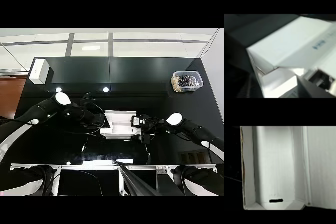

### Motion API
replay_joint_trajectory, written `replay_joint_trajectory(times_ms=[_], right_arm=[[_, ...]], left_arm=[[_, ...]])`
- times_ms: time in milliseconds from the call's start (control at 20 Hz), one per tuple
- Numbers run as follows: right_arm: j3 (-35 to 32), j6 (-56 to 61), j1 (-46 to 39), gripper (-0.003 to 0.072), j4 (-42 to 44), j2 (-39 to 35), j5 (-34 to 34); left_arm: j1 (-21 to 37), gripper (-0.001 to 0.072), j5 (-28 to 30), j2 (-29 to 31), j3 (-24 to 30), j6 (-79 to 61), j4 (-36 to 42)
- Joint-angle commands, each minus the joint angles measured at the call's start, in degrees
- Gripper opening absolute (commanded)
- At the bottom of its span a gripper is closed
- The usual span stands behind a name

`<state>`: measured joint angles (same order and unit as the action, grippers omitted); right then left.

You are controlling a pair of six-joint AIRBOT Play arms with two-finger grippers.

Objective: Fold the box and place the chain.

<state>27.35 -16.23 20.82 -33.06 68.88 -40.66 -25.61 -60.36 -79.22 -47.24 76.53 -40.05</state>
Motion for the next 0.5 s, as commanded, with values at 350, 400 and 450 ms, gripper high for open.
replay_joint_trajectory(times_ms=[350,400,450], right_arm=[[0.00,0.02,0.00,0.0210,0.00,0.02,0.00],[0.00,0.02,0.00,0.0210,0.00,0.02,0.00],[0.00,0.02,0.00,0.0210,0.00,0.02,0.00]], left_arm=[[-12.72,0.0563,5.55,0.02,-5.70,25.46,-22.58],[-13.68,0.0564,5.70,0.02,-6.38,27.63,-24.94],[-14.43,0.0563,5.66,0.02,-6.91,29.64,-27.02]])
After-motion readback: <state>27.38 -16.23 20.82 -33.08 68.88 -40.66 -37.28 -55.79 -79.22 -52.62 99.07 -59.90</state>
